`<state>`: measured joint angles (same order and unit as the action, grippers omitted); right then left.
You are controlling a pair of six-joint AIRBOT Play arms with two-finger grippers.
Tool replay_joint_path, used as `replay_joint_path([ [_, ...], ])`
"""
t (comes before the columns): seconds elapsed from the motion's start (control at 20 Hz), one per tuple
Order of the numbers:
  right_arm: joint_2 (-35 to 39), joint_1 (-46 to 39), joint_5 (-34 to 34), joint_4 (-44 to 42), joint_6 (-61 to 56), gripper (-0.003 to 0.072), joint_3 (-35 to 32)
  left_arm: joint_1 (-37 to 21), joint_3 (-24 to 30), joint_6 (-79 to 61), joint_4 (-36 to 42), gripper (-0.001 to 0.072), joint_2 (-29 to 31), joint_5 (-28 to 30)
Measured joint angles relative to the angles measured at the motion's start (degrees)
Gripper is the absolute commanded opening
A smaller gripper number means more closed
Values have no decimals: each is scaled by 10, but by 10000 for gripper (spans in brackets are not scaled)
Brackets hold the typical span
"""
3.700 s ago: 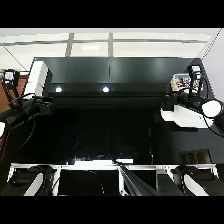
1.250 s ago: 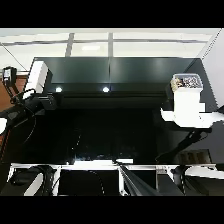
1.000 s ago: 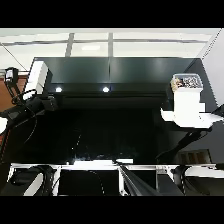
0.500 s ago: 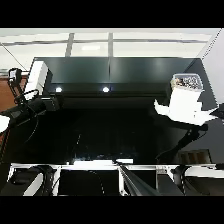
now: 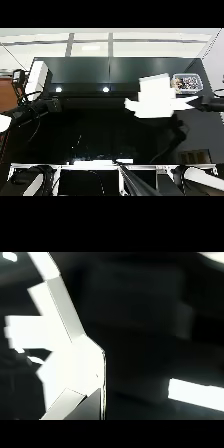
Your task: Fold the box and place the chain.
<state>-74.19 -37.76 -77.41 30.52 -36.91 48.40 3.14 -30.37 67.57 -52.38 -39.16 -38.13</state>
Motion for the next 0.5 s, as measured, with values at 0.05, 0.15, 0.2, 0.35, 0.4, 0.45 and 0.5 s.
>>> replay_joint_path([
  [0.05,30,30,22,-29,13,18,-38,12,0,-1,3,702,-5,-3],
  [0.15,93,100,83,-72,31,18,-117,40,0,-2,9,701,-24,-7],
  [0.2,120,137,116,-85,35,18,-152,53,-2,-2,16,701,-36,-10],
  [0.35,178,251,216,-111,20,18,-234,79,-21,-13,52,701,-95,-20],
  [0.4,188,284,237,-115,13,18,-250,82,-33,-25,71,701,-121,-33],
  [0.45,195,318,256,-119,8,18,-263,84,-47,-39,92,701,-149,-49],
  [0.5,201,349,269,-122,4,18,-272,84,-63,-55,109,702,-177,-70],
])
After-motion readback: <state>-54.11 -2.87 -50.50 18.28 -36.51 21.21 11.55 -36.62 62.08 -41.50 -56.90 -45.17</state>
